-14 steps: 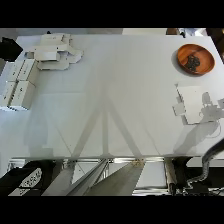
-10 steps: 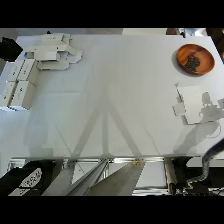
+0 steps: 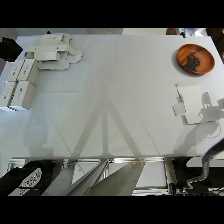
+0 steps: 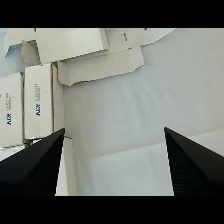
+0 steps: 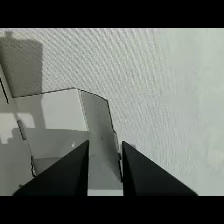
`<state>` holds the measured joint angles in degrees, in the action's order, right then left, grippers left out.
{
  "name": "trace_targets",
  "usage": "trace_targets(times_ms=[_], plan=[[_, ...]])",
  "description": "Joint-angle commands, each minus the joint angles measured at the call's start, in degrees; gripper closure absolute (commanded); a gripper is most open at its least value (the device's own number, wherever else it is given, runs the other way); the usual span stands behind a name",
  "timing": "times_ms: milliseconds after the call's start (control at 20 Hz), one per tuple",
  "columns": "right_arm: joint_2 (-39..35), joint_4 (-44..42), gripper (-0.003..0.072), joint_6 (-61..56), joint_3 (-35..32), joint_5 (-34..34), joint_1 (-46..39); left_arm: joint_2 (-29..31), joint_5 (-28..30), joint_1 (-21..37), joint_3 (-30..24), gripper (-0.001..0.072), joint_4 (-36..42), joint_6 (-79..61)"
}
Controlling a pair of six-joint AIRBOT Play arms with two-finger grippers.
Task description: Fold the box and place the chain.
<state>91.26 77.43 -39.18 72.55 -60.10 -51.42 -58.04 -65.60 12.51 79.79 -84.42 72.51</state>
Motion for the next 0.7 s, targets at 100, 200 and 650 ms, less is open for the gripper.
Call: trace_targets(times_ms=[100,200,650], plan=[[0.0,-0.1,0.0592,0.2,0.1,-3.7,0.0,0.0,0.0,0.1,0.0,-0.0011,0.0,0.0],[0.0,-0.2,0.0671,0.2,0.1,-5.0,0.0,0.0,0.0,0.1,0.0,-0.0011,0.0,0.0],[-3.2,-6.5,0.0672,0.7,0.1,-6.8,0.0,0.0,0.0,0.1,0.0,-0.0011,0.0,0.0]])
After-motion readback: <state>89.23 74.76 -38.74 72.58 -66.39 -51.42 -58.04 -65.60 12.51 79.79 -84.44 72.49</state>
